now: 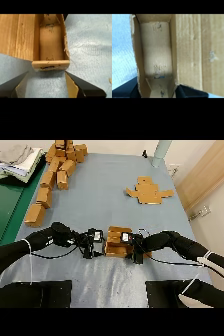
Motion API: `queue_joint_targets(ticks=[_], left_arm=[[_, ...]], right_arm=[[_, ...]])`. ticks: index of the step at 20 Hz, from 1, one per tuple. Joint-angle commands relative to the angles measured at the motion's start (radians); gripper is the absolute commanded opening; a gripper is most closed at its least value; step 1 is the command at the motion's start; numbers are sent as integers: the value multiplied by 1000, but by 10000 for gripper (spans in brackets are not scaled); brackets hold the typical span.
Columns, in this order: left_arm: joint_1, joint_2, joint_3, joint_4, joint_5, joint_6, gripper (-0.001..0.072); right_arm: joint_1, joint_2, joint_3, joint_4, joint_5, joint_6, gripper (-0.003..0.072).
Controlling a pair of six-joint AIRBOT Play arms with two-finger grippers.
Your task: Fold the box.
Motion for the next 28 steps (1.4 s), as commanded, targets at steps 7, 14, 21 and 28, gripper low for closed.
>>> queue_joint_targets(ticks=[7,14,21,28], left_arm=[[-43,-13,4,-25,-23,18,688],[-100,-13,16,-5,31,-154,687],[-128,-18,23,4,96,-195,687],[-163,-41,51,74,124,-267,686]], right_arm=[[0,0,0,0,0,0,461],[0,0,0,0,0,0,461],[0,0,0,0,0,0,461],[0,0,0,0,0,0,461]])
